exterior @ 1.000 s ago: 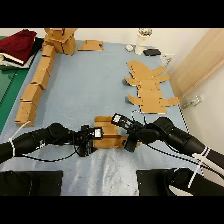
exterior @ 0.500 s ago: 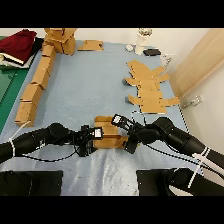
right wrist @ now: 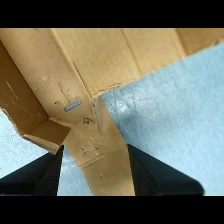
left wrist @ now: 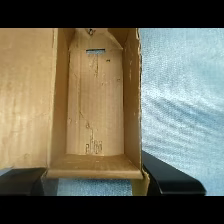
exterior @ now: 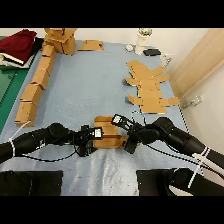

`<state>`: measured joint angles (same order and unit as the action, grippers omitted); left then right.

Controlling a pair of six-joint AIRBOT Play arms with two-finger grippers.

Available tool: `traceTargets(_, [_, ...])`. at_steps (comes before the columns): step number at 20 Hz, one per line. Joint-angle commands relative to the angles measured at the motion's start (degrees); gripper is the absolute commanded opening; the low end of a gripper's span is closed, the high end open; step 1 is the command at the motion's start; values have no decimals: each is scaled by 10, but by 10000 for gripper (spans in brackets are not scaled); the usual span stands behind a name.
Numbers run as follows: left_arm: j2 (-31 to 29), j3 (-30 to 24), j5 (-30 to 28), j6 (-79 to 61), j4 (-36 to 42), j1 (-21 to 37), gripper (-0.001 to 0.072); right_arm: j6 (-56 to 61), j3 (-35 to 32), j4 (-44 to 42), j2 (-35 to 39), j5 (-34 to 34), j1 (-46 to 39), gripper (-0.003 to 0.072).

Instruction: Fold the box.

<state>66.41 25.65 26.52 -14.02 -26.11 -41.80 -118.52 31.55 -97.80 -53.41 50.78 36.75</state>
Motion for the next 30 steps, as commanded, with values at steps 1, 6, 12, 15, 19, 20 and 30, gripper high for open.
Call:
traceTargets(1, [0,0,0,0,0,0,488,0,0,-2,0,-3,0,621])
traceTargets(6, [0,0,0,0,0,0,488,0,0,-1,0,-5,0,621])
traceTargets(12, [0,0,0,0,0,0,488,-84,0,-2,-2,-14,1,622])
traceTargets(15, [0,0,0,0,0,0,488,-102,0,-2,-2,-14,1,621])
traceTargets(19, [0,0,0,0,0,0,488,-127,0,-24,-2,-13,1,621])
traceTargets(20, [0,0,0,0,0,0,488,-137,0,-34,-2,-13,1,621])
traceTargets(30, [0,0,0,0,0,0,488,-155,0,-47,-2,-23,1,622])
